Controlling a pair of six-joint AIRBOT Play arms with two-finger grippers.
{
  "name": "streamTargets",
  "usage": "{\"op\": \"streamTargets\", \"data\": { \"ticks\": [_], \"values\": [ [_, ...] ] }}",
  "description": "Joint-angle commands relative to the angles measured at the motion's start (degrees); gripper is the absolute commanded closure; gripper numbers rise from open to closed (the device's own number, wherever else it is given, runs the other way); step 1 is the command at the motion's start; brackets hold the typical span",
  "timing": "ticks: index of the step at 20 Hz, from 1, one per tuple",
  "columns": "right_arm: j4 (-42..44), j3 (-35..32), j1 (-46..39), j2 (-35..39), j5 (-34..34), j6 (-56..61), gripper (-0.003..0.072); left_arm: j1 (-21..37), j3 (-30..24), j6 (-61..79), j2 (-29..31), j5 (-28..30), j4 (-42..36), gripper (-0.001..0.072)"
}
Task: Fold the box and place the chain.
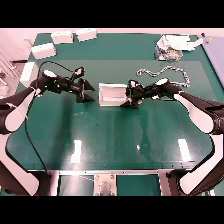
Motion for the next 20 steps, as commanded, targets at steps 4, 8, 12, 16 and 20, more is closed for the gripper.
{"op": "streamTargets", "data": {
  "ticks": [4,8,12,16,20],
  "values": [
    [0.0,0.02,0.04,0.0,0.0,0.0,0.0097,-0.81,-0.04,2.32,-1.36,3.45,-2.56,-0.0011],
    [0.0,0.02,0.04,0.0,0.0,0.0,0.0096,-0.81,-0.04,2.21,-1.92,2.01,-2.47,-0.0011],
    [0.0,0.02,0.04,0.0,0.0,0.0,0.0096,-1.64,-0.04,2.32,-3.08,0.39,-2.54,-0.0011],
    [0.0,0.02,0.04,0.0,0.0,0.0,0.0097,-2.23,-0.04,2.89,-3.19,-0.55,-2.58,-0.0011],
    [0.0,0.02,0.04,0.0,0.0,0.0,0.0096,-2.36,-0.04,2.91,-3.21,-0.76,-2.6,-0.0011]
  ]
}}
